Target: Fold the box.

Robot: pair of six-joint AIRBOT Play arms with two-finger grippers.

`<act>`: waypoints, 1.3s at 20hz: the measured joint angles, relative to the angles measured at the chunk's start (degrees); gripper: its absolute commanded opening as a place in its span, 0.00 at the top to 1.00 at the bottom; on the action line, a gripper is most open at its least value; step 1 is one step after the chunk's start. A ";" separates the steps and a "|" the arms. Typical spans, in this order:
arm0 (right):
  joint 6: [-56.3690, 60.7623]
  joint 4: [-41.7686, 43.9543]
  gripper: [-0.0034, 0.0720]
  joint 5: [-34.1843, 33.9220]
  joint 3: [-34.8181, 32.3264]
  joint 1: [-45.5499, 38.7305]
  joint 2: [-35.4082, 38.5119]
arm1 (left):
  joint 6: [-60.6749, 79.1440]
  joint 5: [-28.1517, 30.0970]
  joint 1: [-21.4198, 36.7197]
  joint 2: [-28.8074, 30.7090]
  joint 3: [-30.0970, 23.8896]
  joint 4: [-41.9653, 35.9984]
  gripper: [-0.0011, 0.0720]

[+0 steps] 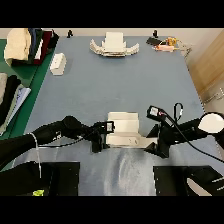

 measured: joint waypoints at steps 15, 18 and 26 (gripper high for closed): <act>-30.58 6.10 0.61 -23.23 -9.14 4.13 -6.99 | 0.00 -0.02 0.00 0.00 0.00 0.00 0.51; -31.36 7.52 0.67 -23.98 -9.18 5.75 -7.26 | 0.00 -0.04 0.00 0.00 0.00 0.00 0.51; -31.82 10.62 0.09 -28.46 -9.18 8.90 -10.67 | 0.07 -0.02 0.00 0.02 0.00 0.07 0.51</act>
